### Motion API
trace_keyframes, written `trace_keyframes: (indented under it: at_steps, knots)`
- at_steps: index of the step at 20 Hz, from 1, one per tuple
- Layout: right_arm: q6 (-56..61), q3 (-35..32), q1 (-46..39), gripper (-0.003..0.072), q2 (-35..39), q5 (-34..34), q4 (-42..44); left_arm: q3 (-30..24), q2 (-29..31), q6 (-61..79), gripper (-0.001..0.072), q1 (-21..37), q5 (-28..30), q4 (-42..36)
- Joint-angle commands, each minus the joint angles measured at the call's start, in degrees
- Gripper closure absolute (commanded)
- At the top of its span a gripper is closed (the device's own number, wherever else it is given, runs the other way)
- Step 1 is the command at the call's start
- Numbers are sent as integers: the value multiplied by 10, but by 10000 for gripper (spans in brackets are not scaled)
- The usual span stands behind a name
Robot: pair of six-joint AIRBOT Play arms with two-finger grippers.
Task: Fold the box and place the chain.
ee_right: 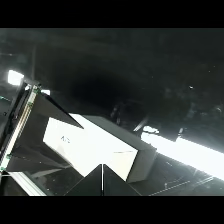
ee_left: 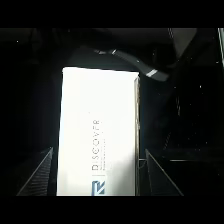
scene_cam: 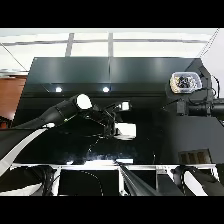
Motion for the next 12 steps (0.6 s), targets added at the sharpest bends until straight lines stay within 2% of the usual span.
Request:
trace_keyframes:
  at_steps: [1, 12]
  knots:
    - [-9, 0, 0, 670, 0, -3, -2, 3, -6, -4, 14, -5, 9, -5]
    - [-20, 0, 0, 670, 0, -14, -1, 3, -13, -6, 14, -6, 0, -5]
